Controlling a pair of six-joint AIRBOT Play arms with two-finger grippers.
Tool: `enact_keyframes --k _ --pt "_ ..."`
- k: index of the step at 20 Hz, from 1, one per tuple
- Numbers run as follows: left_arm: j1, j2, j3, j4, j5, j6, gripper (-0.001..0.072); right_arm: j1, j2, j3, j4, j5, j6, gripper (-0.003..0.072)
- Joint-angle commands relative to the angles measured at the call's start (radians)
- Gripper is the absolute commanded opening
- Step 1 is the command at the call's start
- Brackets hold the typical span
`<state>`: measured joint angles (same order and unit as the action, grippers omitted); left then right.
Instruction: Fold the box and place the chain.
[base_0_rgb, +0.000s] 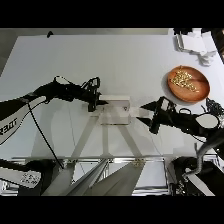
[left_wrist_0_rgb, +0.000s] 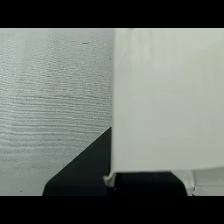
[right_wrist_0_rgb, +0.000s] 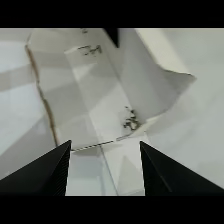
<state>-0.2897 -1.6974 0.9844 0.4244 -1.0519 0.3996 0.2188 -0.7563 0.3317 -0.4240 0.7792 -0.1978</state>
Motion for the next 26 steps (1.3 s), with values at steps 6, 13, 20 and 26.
enact_keyframes --k 6,13,20,26 --pt "-0.001 -0.001 -0.001 0.002 0.001 0.0 0.0007 0.107 -0.161 0.04 -0.129 -0.051 -0.112 0.0559" --pt "-0.001 -0.001 -0.001 0.002 0.001 0.0 0.0007 0.107 -0.506 0.154 -0.124 -0.096 -0.118 0.0563" --pt "-0.001 -0.001 -0.001 0.002 0.001 0.0 0.0007 0.108 -0.521 0.154 0.042 -0.115 -0.065 0.0683" --pt "-0.001 -0.001 -0.001 0.002 0.001 0.0 0.0007 0.105 -0.517 0.209 0.016 -0.117 0.061 0.0682"
